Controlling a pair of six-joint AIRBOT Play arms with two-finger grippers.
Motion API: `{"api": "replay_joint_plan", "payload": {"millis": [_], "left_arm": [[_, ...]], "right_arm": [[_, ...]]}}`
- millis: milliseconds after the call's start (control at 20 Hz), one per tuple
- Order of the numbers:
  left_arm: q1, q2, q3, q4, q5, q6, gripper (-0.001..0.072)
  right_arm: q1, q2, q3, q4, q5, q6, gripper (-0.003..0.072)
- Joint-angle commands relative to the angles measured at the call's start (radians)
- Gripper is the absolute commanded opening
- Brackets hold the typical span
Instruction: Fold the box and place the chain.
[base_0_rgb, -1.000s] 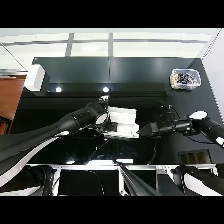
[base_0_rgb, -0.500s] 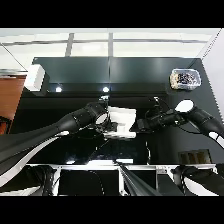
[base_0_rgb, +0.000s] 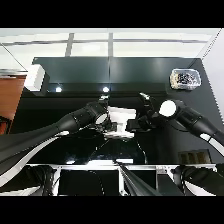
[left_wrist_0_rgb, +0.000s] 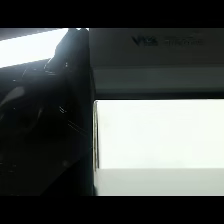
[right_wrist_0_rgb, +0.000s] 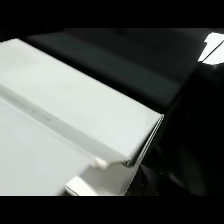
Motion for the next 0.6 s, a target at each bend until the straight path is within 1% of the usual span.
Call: {"api": "replay_joint_plan", "payload": {"millis": [0,200,400,450,550], "left_arm": [[0.0,0.0,0.001,0.0,0.001,0.0,0.0028],[0.0,0.0,0.001,0.0,0.001,0.0,0.0028],[0.0,0.0,0.001,0.0,0.0,0.0,0.0028],[0.0,0.0,0.001,0.0,0.0,0.0,0.0028],[0.0,0.0,0.001,0.0,0.0,0.0,0.0028]], "right_arm": [[0.094,-0.028,0.04,-0.224,-0.023,0.216,0.0484],[0.172,-0.063,0.091,-0.399,-0.006,0.473,0.0483],[0.24,-0.125,0.145,-0.46,0.086,0.544,0.0463],[0.248,-0.135,0.149,-0.465,0.093,0.554,0.0371],[0.249,-0.136,0.149,-0.465,0.087,0.594,0.0369]]}}
